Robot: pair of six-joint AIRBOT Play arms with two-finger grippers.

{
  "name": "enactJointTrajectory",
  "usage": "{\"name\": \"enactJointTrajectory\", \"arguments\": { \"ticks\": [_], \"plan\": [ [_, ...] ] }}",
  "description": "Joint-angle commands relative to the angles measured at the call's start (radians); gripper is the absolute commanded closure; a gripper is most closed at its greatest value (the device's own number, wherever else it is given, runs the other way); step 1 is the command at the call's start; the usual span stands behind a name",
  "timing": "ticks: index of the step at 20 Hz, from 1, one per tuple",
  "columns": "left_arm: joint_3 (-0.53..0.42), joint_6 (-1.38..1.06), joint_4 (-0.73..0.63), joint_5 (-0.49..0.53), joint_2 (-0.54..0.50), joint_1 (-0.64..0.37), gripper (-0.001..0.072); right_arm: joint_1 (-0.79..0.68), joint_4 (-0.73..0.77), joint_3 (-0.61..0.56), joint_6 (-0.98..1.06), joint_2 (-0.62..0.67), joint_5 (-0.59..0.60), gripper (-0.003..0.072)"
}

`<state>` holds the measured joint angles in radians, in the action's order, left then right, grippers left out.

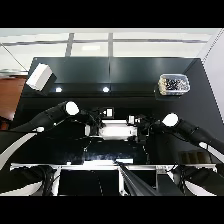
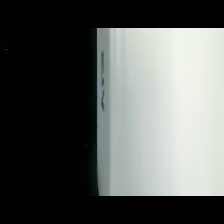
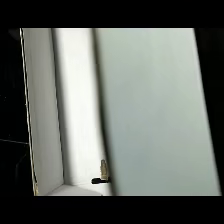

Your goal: Fold the box and place the chain.

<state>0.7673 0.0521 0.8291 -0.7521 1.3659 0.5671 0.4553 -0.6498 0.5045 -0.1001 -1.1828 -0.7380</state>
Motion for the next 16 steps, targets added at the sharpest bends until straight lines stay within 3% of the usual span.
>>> {"name": "enactJointTrajectory", "arguments": {
  "ticks": [1, 16],
  "plan": [
    [0.001, 0.0, -0.001, 0.0, 0.0, 0.0, 0.068, 0.0, 0.066, 0.0, -0.066, -0.012, 0.002, -0.0002],
    [0.001, 0.002, 0.0, 0.0, 0.0, 0.0, 0.068, -0.027, 0.051, 0.0, -0.049, -0.044, 0.011, -0.0001]
  ]
}}
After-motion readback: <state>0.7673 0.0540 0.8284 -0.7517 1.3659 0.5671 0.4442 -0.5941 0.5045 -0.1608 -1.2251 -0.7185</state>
